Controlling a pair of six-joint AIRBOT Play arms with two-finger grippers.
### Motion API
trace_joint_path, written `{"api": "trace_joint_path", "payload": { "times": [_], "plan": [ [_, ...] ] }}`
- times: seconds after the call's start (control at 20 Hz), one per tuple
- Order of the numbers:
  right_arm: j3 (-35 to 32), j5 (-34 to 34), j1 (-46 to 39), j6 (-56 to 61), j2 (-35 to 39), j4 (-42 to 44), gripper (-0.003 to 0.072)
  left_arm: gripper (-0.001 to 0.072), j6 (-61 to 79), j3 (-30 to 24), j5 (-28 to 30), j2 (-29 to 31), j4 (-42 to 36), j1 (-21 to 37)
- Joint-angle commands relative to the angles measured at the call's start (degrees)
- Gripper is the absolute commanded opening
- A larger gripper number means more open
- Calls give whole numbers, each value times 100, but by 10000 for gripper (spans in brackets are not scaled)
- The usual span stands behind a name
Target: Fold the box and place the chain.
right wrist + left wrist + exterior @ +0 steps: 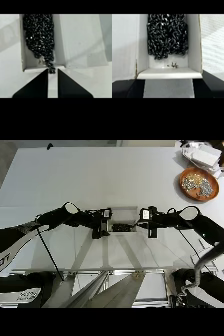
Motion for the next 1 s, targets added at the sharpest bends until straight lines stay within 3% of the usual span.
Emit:
{"api": "trace_joint_path", "payload": {
  "times": [0.0, 0.25, 0.45, 0.75, 0.95],
  "plan": [
    [-15, 7, -2, -9, -4, -4, 83, 151, 0, 2, 0, 4, 0, 2],
    [-20, 2, -2, -11, -4, -2, 21, 151, 0, 2, 0, 4, 2, 2],
    [-20, -46, -2, -9, 79, -2, 20, 151, 0, 2, 0, 4, 2, 2],
    [-20, -22, -2, 39, 758, 22, 20, 151, 0, 2, 0, 4, 2, 2],
    [-20, 254, 79, 927, 1167, 1025, 20, 151, 0, 2, 0, 4, 0, 2]
  ]
}}
